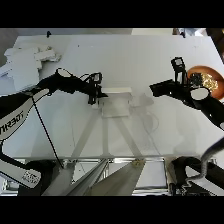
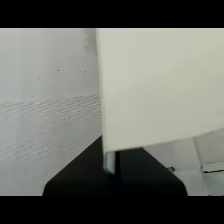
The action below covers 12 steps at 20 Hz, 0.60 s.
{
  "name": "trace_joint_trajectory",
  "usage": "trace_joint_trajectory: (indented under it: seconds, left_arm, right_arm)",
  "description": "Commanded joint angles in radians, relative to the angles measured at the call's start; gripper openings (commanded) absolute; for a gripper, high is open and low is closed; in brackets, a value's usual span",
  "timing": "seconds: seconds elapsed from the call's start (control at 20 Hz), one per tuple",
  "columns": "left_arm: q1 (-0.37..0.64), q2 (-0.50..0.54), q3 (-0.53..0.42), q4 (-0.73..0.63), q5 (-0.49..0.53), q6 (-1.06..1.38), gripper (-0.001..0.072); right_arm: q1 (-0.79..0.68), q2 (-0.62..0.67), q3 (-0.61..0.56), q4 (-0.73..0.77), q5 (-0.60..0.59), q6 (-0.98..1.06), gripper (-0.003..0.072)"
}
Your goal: Fold the box and place the chain.
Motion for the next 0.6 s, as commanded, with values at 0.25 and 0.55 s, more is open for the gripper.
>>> trace_joint_trajectory:
  seconds: [0.25,0.55]
  left_arm:
    - [-0.002,-0.024,0.0,0.002,0.0,0.004,0.0001]
    - [-0.002,-0.024,0.0,0.002,0.0,0.003,0.0012]
  right_arm:
    - [0.0,0.001,0.0,0.0,0.0,0.0,0.0475]
    - [0.0,0.001,0.0,0.0,0.0,0.0,0.0475]
